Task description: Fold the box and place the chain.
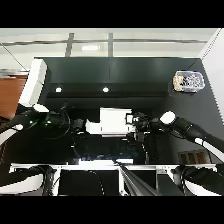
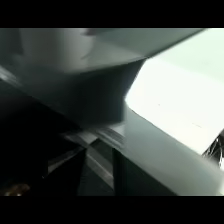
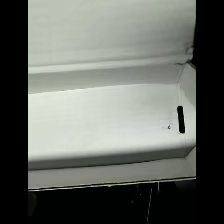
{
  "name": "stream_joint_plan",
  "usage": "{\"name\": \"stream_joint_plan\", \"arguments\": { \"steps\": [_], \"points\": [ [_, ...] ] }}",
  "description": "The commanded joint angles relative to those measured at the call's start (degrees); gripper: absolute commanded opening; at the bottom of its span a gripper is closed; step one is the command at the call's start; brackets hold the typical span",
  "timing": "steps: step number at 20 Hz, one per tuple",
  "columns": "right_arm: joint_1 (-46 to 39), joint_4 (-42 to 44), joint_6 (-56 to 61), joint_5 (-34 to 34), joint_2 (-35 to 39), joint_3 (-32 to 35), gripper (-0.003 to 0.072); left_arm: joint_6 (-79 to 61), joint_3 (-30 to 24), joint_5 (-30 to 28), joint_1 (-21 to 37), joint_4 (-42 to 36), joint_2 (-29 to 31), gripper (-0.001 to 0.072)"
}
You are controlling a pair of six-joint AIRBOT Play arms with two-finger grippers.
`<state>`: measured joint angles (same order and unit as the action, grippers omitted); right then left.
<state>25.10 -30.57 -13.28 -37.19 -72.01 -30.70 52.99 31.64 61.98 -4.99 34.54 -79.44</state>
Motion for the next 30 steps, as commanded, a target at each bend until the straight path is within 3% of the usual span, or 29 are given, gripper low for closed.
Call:
{"name": "stream_joint_plan", "arguments": {
  "steps": [1,2,3,11,15,17,18,21,30],
  "points": [
    [0.0,0.0,0.0,0.0,0.0,0.0,0.0195,-5.1,1.4,0.0,-3.5,-3.7,-1.2,0.0459],
    [0.0,0.0,0.0,0.0,0.0,0.0,0.0195,-5.1,2.1,1.4,-3.1,-3.5,-1.0,0.0667],
    [0.0,0.0,0.0,0.0,0.0,0.0,0.0196,-5.2,2.8,2.8,-2.5,-3.3,-0.8,0.0701],
    [0.0,0.1,0.0,0.0,0.0,0.0,0.0195,-4.9,8.6,8.7,-4.4,-3.7,-0.7,0.0700],
    [0.0,0.0,0.0,0.0,0.0,0.0,0.0195,-2.7,12.0,8.5,-8.3,-3.6,-0.7,0.0684],
    [0.0,0.0,0.0,0.0,0.0,0.0,0.0195,-1.0,13.2,8.1,-10.5,-3.5,-0.7,0.0650],
    [0.0,0.0,0.0,0.0,0.0,0.0,0.0195,-0.8,13.8,7.8,-11.6,-3.5,-0.7,0.0585],
    [0.0,0.1,0.0,0.0,0.0,0.0,0.0196,4.0,15.3,4.5,-13.4,-3.0,-0.7,0.0585],
    [0.0,0.1,0.0,0.0,0.0,0.0,0.0195,19.8,19.1,1.9,-16.2,10.3,-0.7,0.0585]
  ]
}}
